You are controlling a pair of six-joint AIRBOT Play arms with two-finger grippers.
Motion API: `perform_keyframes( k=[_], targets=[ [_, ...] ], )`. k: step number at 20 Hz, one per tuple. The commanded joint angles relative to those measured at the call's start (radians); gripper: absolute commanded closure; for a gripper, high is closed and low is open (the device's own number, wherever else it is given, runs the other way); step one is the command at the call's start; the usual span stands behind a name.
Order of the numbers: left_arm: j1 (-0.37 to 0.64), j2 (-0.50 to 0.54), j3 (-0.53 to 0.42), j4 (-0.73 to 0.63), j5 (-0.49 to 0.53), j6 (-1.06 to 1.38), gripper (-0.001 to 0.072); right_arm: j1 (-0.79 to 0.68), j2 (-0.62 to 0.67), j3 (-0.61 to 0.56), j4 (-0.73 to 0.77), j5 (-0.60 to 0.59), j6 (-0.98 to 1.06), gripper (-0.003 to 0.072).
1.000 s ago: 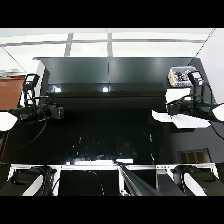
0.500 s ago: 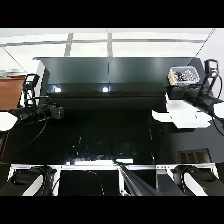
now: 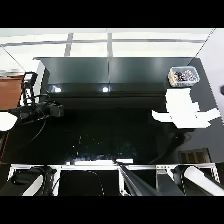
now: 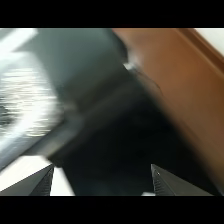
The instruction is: Fold the box and place the chain.
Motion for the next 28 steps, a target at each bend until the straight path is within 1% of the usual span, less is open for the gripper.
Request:
perform_keyframes(
  k=[1,3,4,5,7,10,11,12,13,14,15,16,18,20,22,24,28],
  targets=[
    [-0.001,0.0,0.0,0.0,0.011,0.0,0.0684,-0.225,-0.213,0.178,0.003,0.337,-0.113,-0.0017],
    [-0.001,0.0,0.0,0.0,0.011,0.0,0.0684,-0.24,-0.35,0.279,0.003,0.551,-0.178,-0.0017],
    [-0.001,0.0,0.0,0.0,0.011,0.0,0.0683,-0.229,-0.409,0.325,0.003,0.637,-0.204,-0.0017],
    [-0.001,0.0,0.0,0.0,0.011,0.0,0.0684,-0.207,-0.46,0.367,-0.002,0.685,-0.22,-0.0017],
    [-0.001,0.0,0.0,0.0,0.011,0.0,0.0684,-0.14,-0.514,0.409,-0.059,0.722,-0.225,-0.0017],
    [-0.001,0.0,0.0,0.0,0.01,0.0,0.0684,-0.043,-0.523,0.414,-0.275,0.74,-0.234,-0.0016],
    [-0.001,0.0,0.0,-0.001,0.007,0.0,0.0684,-0.036,-0.522,0.414,-0.287,0.741,-0.234,0.0055],
    [-0.001,0.0,0.0,-0.001,0.002,0.0,0.0684,-0.038,-0.521,0.414,-0.278,0.741,-0.234,0.0255],
    [-0.001,0.0,0.0,-0.001,-0.002,0.0,0.0684,-0.039,-0.518,0.414,-0.282,0.745,-0.236,0.0402],
    [-0.001,0.0,0.0,-0.001,-0.004,0.0,0.0684,-0.039,-0.51,0.414,-0.282,0.753,-0.249,0.0575],
    [-0.001,0.0,0.0,-0.001,-0.004,0.0,0.0684,-0.039,-0.497,0.414,-0.276,0.762,-0.268,0.0628],
    [-0.001,0.0,0.0,-0.001,-0.004,0.0,0.0684,-0.038,-0.478,0.414,-0.239,0.771,-0.285,0.063],
    [-0.001,0.0,0.0,0.0,0.0,0.0,0.0684,-0.036,-0.429,0.412,-0.121,0.785,-0.287,0.067],
    [-0.001,0.0,0.0,0.0,0.0,0.0,0.0684,-0.019,-0.351,0.376,-0.009,0.783,-0.287,0.067],
    [-0.001,0.0,0.0,0.0,0.004,0.0,0.0684,0.026,-0.249,0.29,0.018,0.75,-0.287,0.067],
    [-0.001,0.0,0.0,-0.001,0.01,0.0,0.0684,0.09,-0.149,0.173,0.042,0.697,-0.267,0.0671],
    [-0.001,0.0,0.0,-0.021,0.008,0.0,0.0684,0.281,0.075,-0.101,0.151,0.521,-0.264,0.0672]
  ],
)
